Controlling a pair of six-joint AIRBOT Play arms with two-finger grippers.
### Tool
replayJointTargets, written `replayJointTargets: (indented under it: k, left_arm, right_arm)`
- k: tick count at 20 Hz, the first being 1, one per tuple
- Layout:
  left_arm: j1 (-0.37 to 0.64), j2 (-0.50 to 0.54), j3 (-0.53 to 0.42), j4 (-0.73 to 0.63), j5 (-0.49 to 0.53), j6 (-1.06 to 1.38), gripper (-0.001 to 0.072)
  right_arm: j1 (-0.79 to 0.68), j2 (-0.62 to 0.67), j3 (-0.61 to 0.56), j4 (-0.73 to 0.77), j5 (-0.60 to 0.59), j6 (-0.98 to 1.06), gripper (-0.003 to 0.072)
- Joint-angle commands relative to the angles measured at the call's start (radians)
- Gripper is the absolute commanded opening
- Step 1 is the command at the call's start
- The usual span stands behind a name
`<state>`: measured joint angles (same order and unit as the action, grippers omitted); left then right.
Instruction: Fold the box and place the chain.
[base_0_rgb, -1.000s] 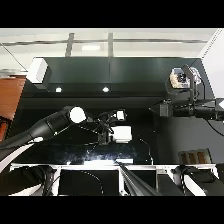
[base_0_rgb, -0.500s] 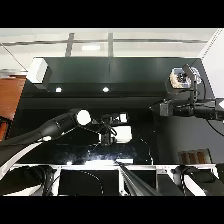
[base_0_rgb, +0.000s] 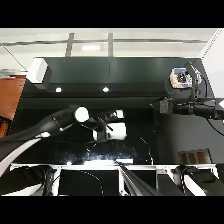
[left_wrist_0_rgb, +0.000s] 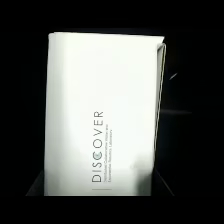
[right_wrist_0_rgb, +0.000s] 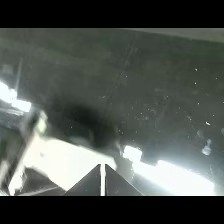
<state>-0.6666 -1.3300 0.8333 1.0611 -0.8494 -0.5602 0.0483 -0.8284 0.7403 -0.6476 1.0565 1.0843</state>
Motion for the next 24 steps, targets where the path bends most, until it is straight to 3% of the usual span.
replayJointTargets:
  k: [1,5,8,11,19,24]
  left_arm:
    - [0.211,0.082,0.008,0.14,-0.132,-0.155,0.0295]
    - [0.648,0.153,0.008,0.136,-0.193,-0.201,0.0295]
    - [0.959,0.13,0.012,0.113,-0.113,-0.257,0.0294]
    - [1.137,0.028,0.082,0.078,-0.068,-0.257,0.0294]
    - [1.179,-0.316,0.513,0.109,-0.079,-0.33,0.0294]
    - [1.18,-0.406,0.61,0.111,-0.093,-0.33,0.0294]
  right_arm:
    - [0.0,0.001,0.001,0.0,-0.007,0.0,0.0042]
    - [0.0,0.001,0.001,0.0,-0.007,0.001,0.0042]
    - [0.0,0.001,0.001,0.0,-0.008,0.023,0.0043]
    - [0.0,0.001,0.001,0.001,-0.016,0.032,0.0043]
    - [0.0,0.001,0.001,0.0,-0.029,0.09,0.0042]
    - [0.0,0.001,0.001,0.0,-0.042,0.091,0.0043]
